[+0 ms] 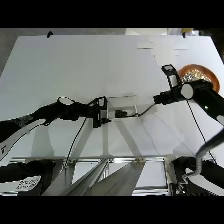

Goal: Fold the box and place the chain.

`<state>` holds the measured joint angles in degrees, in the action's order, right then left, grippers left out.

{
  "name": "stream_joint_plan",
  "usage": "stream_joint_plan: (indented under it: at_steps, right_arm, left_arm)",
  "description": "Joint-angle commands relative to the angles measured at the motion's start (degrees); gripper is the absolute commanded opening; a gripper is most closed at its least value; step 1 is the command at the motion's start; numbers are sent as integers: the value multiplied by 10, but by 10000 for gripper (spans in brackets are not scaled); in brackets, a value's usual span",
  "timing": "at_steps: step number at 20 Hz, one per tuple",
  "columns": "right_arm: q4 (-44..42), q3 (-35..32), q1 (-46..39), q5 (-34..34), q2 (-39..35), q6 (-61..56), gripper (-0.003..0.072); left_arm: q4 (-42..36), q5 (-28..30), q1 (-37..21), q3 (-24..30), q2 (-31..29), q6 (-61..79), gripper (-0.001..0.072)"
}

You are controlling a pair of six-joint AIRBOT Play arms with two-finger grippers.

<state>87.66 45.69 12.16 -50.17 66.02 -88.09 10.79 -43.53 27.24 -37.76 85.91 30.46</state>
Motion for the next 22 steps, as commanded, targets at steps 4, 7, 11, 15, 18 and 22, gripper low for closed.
stream_joint_plan:
  at_steps: [4, 7, 11, 15, 18, 22]
  right_arm:
    - [-206, 1, 0, -45, -138, 122, 17]
    - [-323, 1, 0, -67, -187, 184, 17]
    - [-432, 1, 24, -88, -210, 239, 17]
    - [-439, 1, 123, -39, -210, 242, 18]
    - [-435, 1, 179, 18, -209, 241, 18]
    - [-414, 1, 200, 60, -197, 241, 18]
  left_arm:
    - [0, 0, 0, 0, 0, 0, 14]
    - [0, 0, 0, 0, 0, 0, 14]
    - [0, 0, 0, 0, 0, 0, 14]
    - [0, 0, 0, 0, 0, 0, 14]
    - [0, 0, 0, 0, 0, 0, 14]
    - [0, 0, 0, 0, 0, 0, 14]
